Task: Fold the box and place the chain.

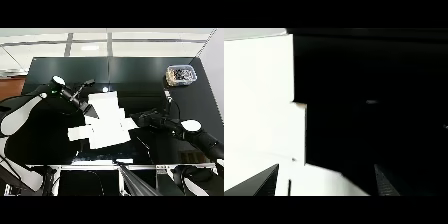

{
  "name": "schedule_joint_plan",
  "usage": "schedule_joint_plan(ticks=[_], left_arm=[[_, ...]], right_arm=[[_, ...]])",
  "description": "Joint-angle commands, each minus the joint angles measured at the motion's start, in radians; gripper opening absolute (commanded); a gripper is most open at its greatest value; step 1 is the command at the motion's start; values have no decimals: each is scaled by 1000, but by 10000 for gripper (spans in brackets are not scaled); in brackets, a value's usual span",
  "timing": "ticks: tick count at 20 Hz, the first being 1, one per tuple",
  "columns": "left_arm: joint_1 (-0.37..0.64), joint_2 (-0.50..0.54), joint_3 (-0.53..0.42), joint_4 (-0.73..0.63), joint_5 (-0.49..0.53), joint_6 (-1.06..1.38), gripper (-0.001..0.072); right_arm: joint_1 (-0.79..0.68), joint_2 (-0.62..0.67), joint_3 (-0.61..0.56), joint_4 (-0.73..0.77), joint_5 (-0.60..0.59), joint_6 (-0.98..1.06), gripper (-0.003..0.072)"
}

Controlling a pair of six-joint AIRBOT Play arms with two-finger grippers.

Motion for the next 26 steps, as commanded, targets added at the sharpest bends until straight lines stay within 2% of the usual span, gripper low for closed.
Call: schedule_joint_plan(ticks=[1,3,5,6,8,9,10,13,19,23,26], left_arm=[[-4,63,1,70,10,-23,19],[-13,167,-58,62,101,6,19],[-46,337,-195,13,304,121,19],[-70,438,-288,-49,439,229,21],[-125,586,-430,-102,686,474,24],[-148,623,-465,-88,738,604,25],[-165,631,-473,-56,733,725,25],[-203,590,-467,-8,733,748,25],[-308,521,-467,-8,947,864,24],[-309,480,-467,-7,868,858,25],[-309,474,-467,23,894,856,25]], right_arm=[[-78,9,71,-227,136,-1,680],[-147,10,172,-431,328,-2,680],[-177,10,265,-626,488,-3,680],[-176,10,289,-697,526,-14,680],[-176,8,295,-737,543,-84,680],[-176,6,295,-736,542,-134,680],[-176,5,294,-737,543,-179,679],[-157,5,290,-759,548,-263,679],[-21,3,290,-816,541,-365,680],[16,-27,267,-818,533,-365,679],[43,-29,201,-803,454,-369,680]])
